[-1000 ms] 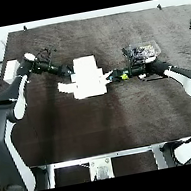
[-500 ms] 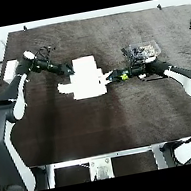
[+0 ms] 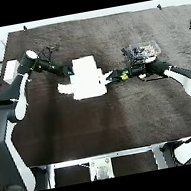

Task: Fold the box and place the chain.

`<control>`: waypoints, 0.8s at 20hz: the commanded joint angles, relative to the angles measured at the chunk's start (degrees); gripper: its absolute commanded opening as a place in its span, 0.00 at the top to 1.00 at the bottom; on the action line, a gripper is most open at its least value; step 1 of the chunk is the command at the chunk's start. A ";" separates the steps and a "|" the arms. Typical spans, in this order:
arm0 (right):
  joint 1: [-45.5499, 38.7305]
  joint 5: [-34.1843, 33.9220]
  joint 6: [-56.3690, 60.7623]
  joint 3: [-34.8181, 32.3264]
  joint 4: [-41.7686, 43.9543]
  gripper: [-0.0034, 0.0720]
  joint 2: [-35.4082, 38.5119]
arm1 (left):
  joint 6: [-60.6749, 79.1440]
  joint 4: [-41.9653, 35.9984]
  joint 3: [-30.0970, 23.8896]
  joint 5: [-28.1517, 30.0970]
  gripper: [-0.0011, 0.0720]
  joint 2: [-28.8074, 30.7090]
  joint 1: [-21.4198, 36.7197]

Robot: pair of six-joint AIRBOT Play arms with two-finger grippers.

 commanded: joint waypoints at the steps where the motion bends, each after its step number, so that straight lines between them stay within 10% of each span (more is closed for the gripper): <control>1: 0.00 0.02 0.00 0.04 0.04 0.94 -0.04 | 0.00 0.61 -0.22 -0.04 0.33 -0.24 -0.57; 16: -1.46 0.39 0.02 0.04 0.63 0.94 -0.04 | 0.81 -6.10 -0.44 -4.92 0.33 -0.57 -0.55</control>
